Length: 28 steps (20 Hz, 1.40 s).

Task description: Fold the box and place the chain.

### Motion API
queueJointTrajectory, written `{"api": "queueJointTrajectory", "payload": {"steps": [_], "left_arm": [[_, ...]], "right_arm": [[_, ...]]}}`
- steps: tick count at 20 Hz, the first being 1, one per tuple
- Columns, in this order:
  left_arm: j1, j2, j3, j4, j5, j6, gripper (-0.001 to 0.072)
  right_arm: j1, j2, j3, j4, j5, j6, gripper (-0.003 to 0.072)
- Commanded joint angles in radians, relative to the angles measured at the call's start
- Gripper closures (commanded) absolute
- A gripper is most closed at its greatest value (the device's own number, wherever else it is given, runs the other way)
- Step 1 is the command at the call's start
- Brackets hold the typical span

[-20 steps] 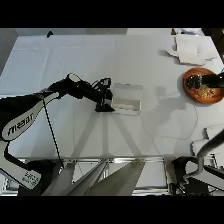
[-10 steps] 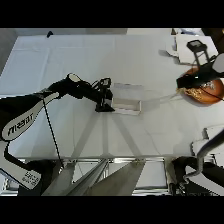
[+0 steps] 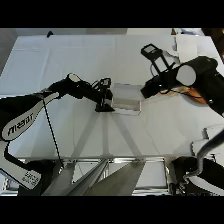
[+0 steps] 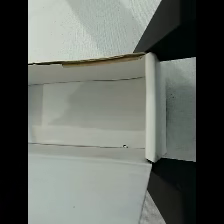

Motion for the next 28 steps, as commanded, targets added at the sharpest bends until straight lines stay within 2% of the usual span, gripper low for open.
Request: {"api": "queueJointTrajectory", "payload": {"steps": [1,8,14,16,20,24,25,26,27,28], "left_arm": [[0.0,0.0,0.0,0.0,0.0,0.0,0.0569],[0.0,0.0,0.0,0.0,0.0,0.0,0.0569],[0.0,0.0,0.0,0.0,0.0,0.0,0.0569],[0.0,0.0,0.0,0.0,0.0,0.0,0.0569],[0.0,0.0,0.0,0.0,0.0,0.0,0.0569],[0.0,0.0,0.0,0.0,0.0,0.0,0.0569],[0.0,0.0,0.0,0.0,0.0,0.0,0.0569],[0.0,0.0,0.0,0.0,0.0,0.0,0.0569],[0.0,0.0,0.0,0.0,0.0,0.0,0.0569],[0.0,0.0,0.0,0.0,0.001,0.0,0.0569]], "right_arm": [[0.106,-0.002,0.001,0.036,-0.101,0.002,0.0679],[0.159,-0.069,0.001,0.056,-0.163,0.029,0.0678],[0.158,-0.173,0.0,0.057,-0.135,0.05,0.0668],[0.158,-0.172,0.0,0.054,-0.143,0.045,0.0503],[0.158,-0.139,0.0,0.058,-0.116,0.042,0.0502],[0.068,-0.003,0.0,0.06,-0.098,-0.094,0.0497],[0.02,0.027,0.0,0.064,-0.078,-0.146,0.0425],[-0.035,0.047,0.0,0.073,-0.05,-0.204,0.0266],[-0.097,0.052,0.0,0.074,-0.018,-0.274,0.0181],[-0.157,0.047,0.0,0.073,0.008,-0.349,0.0178]]}}
